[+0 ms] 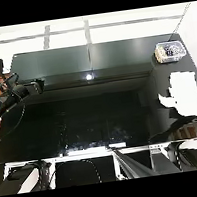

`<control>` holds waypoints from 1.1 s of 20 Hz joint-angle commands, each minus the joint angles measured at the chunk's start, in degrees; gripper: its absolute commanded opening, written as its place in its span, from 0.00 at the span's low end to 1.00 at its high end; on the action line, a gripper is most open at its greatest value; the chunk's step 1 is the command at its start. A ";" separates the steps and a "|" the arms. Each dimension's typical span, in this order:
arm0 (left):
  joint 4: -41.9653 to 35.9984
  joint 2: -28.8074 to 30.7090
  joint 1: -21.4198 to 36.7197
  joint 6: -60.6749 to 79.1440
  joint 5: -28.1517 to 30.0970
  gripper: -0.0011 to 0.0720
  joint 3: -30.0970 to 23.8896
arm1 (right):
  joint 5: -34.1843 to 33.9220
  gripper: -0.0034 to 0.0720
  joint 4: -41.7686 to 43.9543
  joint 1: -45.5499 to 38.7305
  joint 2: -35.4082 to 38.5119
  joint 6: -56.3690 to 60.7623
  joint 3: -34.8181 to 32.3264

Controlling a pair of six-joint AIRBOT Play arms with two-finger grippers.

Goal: Fold the box and place the chain.

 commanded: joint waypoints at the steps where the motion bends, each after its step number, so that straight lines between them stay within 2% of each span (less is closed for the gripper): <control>1: -0.07 -0.28 -0.02 -0.02 -0.13 0.98 0.02 | 14.80 0.97 5.77 -3.15 -11.28 -13.92 7.39; 4: -0.28 -0.28 -0.20 -0.04 -0.39 0.98 0.02 | 22.05 0.97 5.42 -1.97 -14.56 -21.40 7.37; 7: -0.48 -0.28 -0.24 -0.04 -0.57 0.98 0.02 | 24.06 0.97 5.27 -1.22 -14.32 -24.06 7.48; 8: -0.48 -0.28 -0.24 -0.04 -0.63 0.98 0.02 | 25.09 0.78 5.27 -0.74 -14.03 -24.87 7.50; 9: -0.48 -0.28 -0.24 -0.04 -0.76 0.98 0.02 | 25.83 0.53 5.20 -0.13 -13.75 -25.53 7.50; 10: -0.48 -0.28 -0.24 -0.04 -1.01 0.98 0.02 | 27.15 0.35 5.25 0.68 -13.42 -26.14 7.50; 11: -0.48 -0.28 -0.24 -0.04 -1.18 0.98 0.02 | 28.87 0.10 5.27 1.68 -12.92 -26.93 7.50; 12: -0.48 -0.28 -0.24 -0.04 -1.31 0.98 0.02 | 30.25 0.06 5.31 2.80 -12.35 -27.06 7.50; 14: -0.48 -0.28 -0.24 -0.04 -1.51 0.98 0.02 | 31.85 0.06 6.40 5.99 -10.16 -25.70 7.26; 17: -1.05 -0.26 -0.24 0.24 -2.78 0.98 0.02 | 28.11 0.06 13.55 12.92 -2.38 -25.92 0.31; 19: -0.90 -0.50 -0.26 1.79 -4.37 0.98 0.02 | 20.39 0.06 21.68 18.93 6.32 -28.83 -9.81; 22: -0.90 -1.22 -0.26 1.81 -7.87 0.98 0.02 | 2.45 0.06 34.69 30.16 21.97 -33.29 -29.09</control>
